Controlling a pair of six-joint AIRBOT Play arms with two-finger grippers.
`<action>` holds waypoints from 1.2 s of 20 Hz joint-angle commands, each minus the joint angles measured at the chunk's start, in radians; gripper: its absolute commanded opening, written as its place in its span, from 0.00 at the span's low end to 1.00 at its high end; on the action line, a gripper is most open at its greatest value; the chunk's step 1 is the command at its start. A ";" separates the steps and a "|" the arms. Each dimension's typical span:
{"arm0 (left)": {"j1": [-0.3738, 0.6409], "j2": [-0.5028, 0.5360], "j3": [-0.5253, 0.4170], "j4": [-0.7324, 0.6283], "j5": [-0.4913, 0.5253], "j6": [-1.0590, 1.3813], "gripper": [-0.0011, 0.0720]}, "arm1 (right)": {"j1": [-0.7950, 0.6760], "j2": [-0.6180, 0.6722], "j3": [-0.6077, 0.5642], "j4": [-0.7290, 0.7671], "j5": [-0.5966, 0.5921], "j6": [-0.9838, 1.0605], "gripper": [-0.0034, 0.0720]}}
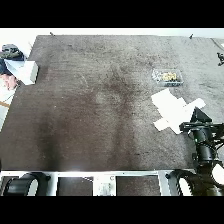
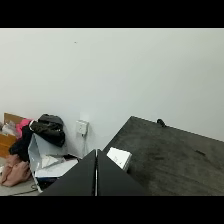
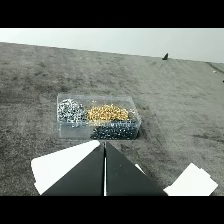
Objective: Fold the box and place the chain.
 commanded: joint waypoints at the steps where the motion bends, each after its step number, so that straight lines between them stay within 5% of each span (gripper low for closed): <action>1: 0.000 0.000 -0.002 0.000 0.000 0.000 0.03 | 0.000 0.001 -0.001 0.000 0.000 0.000 0.06; 4: 0.000 0.000 0.000 0.001 0.000 0.000 0.03 | 0.000 0.001 -0.001 0.000 0.001 0.000 0.06; 5: 0.000 0.000 0.000 0.001 0.000 0.000 0.03 | 0.000 0.001 -0.001 0.001 0.001 0.000 0.20; 7: 0.000 0.000 0.000 0.001 0.000 0.000 0.03 | 0.000 0.001 -0.001 -0.004 0.000 0.000 0.79; 9: 0.000 0.000 0.000 0.001 0.000 0.000 0.03 | 0.000 0.001 0.001 -0.007 0.001 0.000 0.59; 14: 0.000 0.000 0.000 0.001 0.000 0.000 0.03 | 0.000 -0.066 0.110 -0.006 -0.071 0.000 0.59; 19: 0.000 0.000 0.000 0.001 0.000 0.000 0.03 | -0.017 -0.439 0.362 -0.006 -0.139 -0.003 0.62; 21: 0.000 0.000 0.000 0.001 0.000 0.000 0.03 | -0.095 -0.631 0.489 0.009 -0.050 -0.002 0.62; 24: 0.000 0.000 0.000 0.001 0.000 0.000 0.03 | -0.336 -0.870 0.639 0.031 0.321 0.037 0.62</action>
